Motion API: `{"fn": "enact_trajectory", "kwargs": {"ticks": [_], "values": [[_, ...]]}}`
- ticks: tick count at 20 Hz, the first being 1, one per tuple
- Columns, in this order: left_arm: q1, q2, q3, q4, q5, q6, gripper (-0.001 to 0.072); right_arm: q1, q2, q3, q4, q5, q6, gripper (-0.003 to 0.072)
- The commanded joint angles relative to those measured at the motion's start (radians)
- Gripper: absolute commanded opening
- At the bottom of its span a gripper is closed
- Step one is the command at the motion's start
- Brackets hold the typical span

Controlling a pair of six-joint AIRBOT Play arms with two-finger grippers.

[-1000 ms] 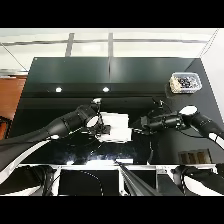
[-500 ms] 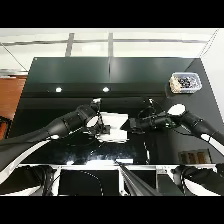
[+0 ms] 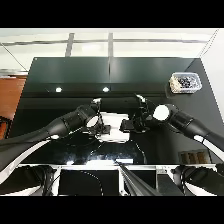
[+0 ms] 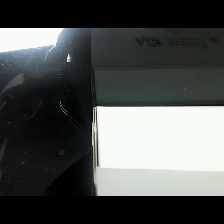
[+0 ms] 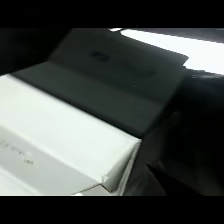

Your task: Fold the box and place the chain.

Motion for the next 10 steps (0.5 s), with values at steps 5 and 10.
{"fn": "enact_trajectory", "kwargs": {"ticks": [5, 10], "values": [[0.001, 0.000, 0.001, 0.000, -0.001, 0.000, 0.0030, 0.179, -0.026, 0.132, -0.415, 0.079, 0.504, 0.0490], [0.001, 0.000, 0.001, 0.000, -0.001, 0.000, 0.0031, 0.277, -0.111, 0.209, -0.516, 0.185, 0.640, 0.0485]]}}
